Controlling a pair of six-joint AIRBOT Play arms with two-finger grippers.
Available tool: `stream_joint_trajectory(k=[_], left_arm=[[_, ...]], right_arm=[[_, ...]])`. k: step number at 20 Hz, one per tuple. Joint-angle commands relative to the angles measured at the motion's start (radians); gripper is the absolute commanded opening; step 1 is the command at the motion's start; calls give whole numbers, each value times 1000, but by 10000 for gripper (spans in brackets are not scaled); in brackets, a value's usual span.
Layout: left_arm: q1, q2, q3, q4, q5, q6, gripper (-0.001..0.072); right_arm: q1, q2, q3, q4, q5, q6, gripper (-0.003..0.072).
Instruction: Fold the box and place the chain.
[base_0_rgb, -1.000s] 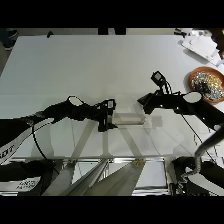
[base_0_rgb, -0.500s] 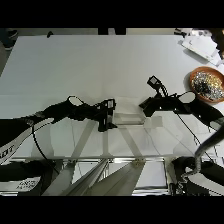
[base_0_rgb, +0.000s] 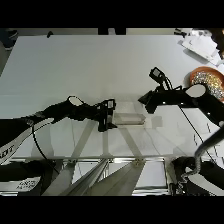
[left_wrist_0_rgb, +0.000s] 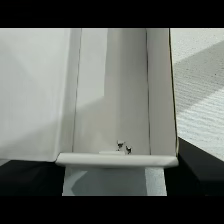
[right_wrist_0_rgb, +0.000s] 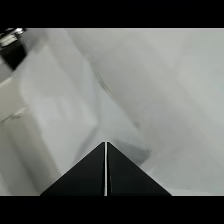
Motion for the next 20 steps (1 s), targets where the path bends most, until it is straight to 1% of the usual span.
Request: stream_joint_trajectory(k=[1, 3, 5, 8, 9, 10, 12, 15, 16, 17, 18, 20], left_arm=[[1, 0, 0, -2, 0, 0, 272], [1, 0, 0, -2, 0, 0, 272], [1, 0, 0, -3, 0, 0, 272], [1, 0, 0, -3, 0, 0, 272], [1, 0, 0, -3, 0, 0, 272], [1, 0, 0, -3, 0, 0, 272], [1, 0, 0, -3, 0, 0, 272], [1, 0, 0, -3, 0, 0, 272], [1, 0, 0, -3, 0, 0, 272], [1, 0, 0, -3, 0, 0, 272], [1, 0, 0, -3, 0, 0, 272], [1, 0, 0, -3, 0, 0, 272]], right_arm=[[1, 75, 27, -178, 237, 10, 19], [1, 112, 27, -306, 342, -1, 20], [1, 154, 27, -384, 420, -1, 20], [1, 199, 27, -554, 458, 0, 20], [1, 200, 24, -565, 455, 7, 20], [1, 198, 12, -555, 432, 7, 20], [7, 198, -44, -550, 341, 6, 19], [71, 198, -157, -568, 149, -49, 21], [93, 198, -181, -569, 95, -67, 45], [110, 198, -199, -568, 37, -76, 221], [117, 198, -212, -564, -23, -76, 374], [117, 186, -218, -536, -114, -76, 381]])
